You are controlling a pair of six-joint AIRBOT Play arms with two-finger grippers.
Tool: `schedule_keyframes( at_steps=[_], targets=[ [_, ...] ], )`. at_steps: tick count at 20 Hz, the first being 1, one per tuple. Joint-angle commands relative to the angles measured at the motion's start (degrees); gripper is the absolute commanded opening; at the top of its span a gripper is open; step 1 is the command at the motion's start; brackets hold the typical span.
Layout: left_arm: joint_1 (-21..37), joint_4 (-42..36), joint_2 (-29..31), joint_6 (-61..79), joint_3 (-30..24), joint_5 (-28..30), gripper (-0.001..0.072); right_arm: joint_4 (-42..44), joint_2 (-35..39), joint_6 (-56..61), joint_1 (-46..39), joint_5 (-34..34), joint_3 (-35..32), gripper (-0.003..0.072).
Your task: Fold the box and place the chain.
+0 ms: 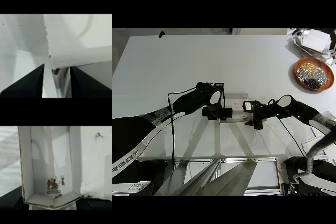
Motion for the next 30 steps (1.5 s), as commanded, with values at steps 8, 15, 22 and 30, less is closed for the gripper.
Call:
schedule_keyframes(
  at_steps=[8, 15, 22, 30],
  targets=[
    [-2.7, 1.8, -2.7, -7.0, 1.0, -1.0, 0.0104, 0.0, 0.0, 0.0, 0.0, 0.0, 0.0, 0.0296],
    [-2.9, 2.1, -2.7, -7.0, 1.0, -1.0, 0.0018, 0.0, 0.0, 0.0, 0.0, 0.0, 0.0, 0.0296],
    [-2.8, 3.3, -2.7, -7.0, 1.0, -1.1, 0.0268, 0.0, 0.0, 0.0, 0.0, 0.0, 0.0, 0.0296],
    [-2.8, 3.2, -2.6, -7.0, 1.0, -1.1, 0.0011, 0.0, 0.0, 0.0, 0.0, 0.0, 0.0, 0.0296]
  ],
)
